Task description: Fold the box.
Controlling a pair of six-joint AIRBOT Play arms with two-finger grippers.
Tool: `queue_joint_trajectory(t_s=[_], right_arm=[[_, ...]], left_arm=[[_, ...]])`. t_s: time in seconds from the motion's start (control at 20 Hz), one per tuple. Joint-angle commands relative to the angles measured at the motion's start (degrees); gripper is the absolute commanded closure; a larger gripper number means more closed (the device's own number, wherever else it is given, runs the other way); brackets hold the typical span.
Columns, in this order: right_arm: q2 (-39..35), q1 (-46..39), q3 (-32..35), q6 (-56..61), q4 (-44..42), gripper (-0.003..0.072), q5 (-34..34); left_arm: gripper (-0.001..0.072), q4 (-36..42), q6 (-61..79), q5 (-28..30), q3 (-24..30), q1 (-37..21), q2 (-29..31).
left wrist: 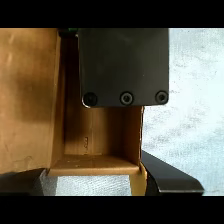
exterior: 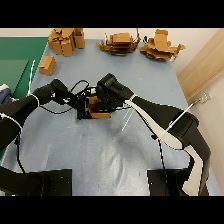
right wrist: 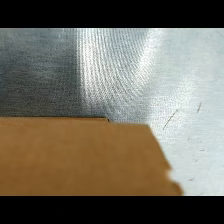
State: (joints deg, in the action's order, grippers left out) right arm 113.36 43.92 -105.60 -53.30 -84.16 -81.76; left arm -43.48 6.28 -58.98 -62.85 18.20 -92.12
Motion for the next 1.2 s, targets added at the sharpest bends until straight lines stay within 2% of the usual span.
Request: queue_joint_trajectory(t_s=[0.0,0.2,0.25,0.3,0.35,0.4,0.45,0.5,0.7,0.8,1.0,1.05,1.15], right_arm=[[0.2,0.2,-0.3,0.4,1.5,0.0682,-0.6],[0.2,0.1,-0.3,0.3,1.2,0.0679,0.7],[0.0,0.1,-0.3,0.1,0.6,0.0636,1.5],[-0.2,0.0,-0.3,-0.3,0.1,0.0502,2.0],[-0.5,-0.1,-0.3,-0.4,0.2,0.0431,2.1],[-0.8,-0.3,-0.3,-0.7,0.1,0.0427,2.1],[-1.2,-0.7,-0.3,-0.8,0.2,0.0336,2.1],[-1.5,-1.1,-0.3,-1.1,0.2,0.0284,2.2],[-3.2,-3.2,-0.3,-3.4,-1.7,0.0271,1.8],[-4.3,-4.4,-0.3,-3.8,-1.8,0.0227,1.6],[-6.7,-7.3,-0.3,-8.9,-5.0,0.0229,0.7],[-7.6,-8.0,-0.3,-12.0,-7.5,0.0269,1.6],[-10.1,-9.0,-0.1,-19.5,-14.9,0.0638,5.7]], left_arm=[[0.0345,0.0,0.1,0.1,0.0,0.0,0.0],[0.0346,0.0,0.1,0.1,0.0,0.0,0.0],[0.0346,0.0,0.1,0.1,0.0,0.0,0.0],[0.0346,0.0,0.1,0.1,0.0,0.0,0.0],[0.0346,-0.1,0.1,0.0,0.0,0.0,0.0],[0.0345,-0.1,0.1,0.0,0.0,0.0,0.0],[0.0346,-0.1,0.1,0.0,0.0,0.0,0.0],[0.0346,-0.1,0.1,-0.1,0.0,0.0,0.0],[0.0346,-0.3,0.1,-0.1,0.0,0.0,0.0],[0.0345,-0.3,0.1,-0.1,0.0,0.0,0.0],[0.0346,-0.3,0.1,0.1,0.0,-0.1,0.0],[0.0345,-0.3,0.1,0.1,0.0,-0.1,0.0],[0.0346,-0.6,0.1,0.1,0.0,-0.1,0.0]])
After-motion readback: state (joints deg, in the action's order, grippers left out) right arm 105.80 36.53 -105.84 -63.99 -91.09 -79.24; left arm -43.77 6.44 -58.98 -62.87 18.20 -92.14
